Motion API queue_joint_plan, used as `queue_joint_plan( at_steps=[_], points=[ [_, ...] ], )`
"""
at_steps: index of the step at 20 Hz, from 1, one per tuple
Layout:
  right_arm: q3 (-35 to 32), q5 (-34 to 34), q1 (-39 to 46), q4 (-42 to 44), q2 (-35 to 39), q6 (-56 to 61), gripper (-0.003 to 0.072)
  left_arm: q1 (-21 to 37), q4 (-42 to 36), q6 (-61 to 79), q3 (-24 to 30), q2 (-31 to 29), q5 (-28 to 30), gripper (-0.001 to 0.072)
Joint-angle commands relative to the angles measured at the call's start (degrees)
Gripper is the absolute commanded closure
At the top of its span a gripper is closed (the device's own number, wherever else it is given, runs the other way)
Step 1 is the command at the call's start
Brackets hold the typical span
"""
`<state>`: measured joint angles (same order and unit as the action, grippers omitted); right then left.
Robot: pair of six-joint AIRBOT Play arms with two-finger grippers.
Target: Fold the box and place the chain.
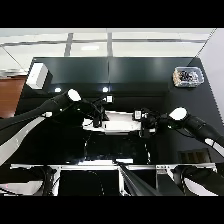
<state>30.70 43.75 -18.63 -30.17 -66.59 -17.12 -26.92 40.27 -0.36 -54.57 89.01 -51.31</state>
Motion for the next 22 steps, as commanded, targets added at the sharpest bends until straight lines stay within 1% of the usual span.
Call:
queue_joint_plan(
  at_steps=[1, 13, 22],
  points=[
    [-0.02, -0.37, -0.09, -0.04, -0.59, -0.09, -0.0024, 0.02, -0.02, -0.02, -0.04, 0.02, 0.13, 0.0688],
    [-0.02, -0.90, -0.09, 0.11, -5.11, -1.20, -0.0024, 0.02, -0.02, -0.02, -0.04, 0.07, 0.11, 0.0687],
    [-0.02, -2.34, -0.09, 1.03, -5.11, -0.68, -0.0024, 0.02, -0.02, -0.04, -0.04, 0.31, 0.09, 0.0687]
  ],
)
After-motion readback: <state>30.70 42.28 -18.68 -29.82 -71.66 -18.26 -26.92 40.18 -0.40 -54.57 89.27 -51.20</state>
